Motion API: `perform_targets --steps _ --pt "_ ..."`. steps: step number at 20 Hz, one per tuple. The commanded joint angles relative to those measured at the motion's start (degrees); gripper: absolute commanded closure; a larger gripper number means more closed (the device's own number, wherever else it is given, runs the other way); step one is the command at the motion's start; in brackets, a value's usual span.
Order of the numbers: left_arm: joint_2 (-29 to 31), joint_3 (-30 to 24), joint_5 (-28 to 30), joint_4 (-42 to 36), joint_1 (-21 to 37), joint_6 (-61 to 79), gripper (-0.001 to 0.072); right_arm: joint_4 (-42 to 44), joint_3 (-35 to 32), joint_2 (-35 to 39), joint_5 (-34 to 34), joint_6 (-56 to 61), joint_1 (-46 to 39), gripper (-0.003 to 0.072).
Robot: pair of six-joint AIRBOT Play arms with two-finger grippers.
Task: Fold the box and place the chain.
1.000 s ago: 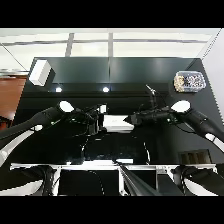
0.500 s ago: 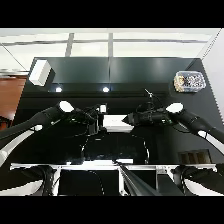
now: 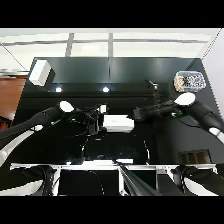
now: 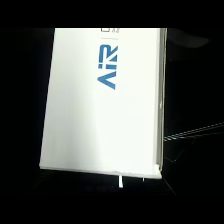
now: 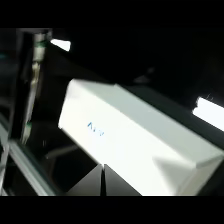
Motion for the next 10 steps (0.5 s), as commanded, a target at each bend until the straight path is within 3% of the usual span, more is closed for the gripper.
perform_targets --steps 1,2,3,6,10 --pt "-0.02 0.02 0.61 0.07 -0.02 -0.09 0.0313 -11.32 4.17 7.91 9.51 5.49 -6.86 0.0665" --pt "0.02 0.04 1.44 0.09 -0.02 -0.09 0.0236 -14.91 4.11 10.49 9.57 7.17 -9.44 0.0665" --pt "0.26 0.04 1.81 0.52 0.11 -0.09 0.0021 -18.25 4.11 12.33 9.88 9.18 -11.41 0.0665" --pt "3.98 0.09 -0.50 2.82 1.05 -4.02 -0.0010 -22.86 4.11 14.99 12.41 10.69 -16.24 0.0665" --pt "11.19 0.63 -10.62 9.46 3.21 -13.03 -0.0009 -22.82 4.11 14.99 10.95 10.67 -17.59 0.0665"
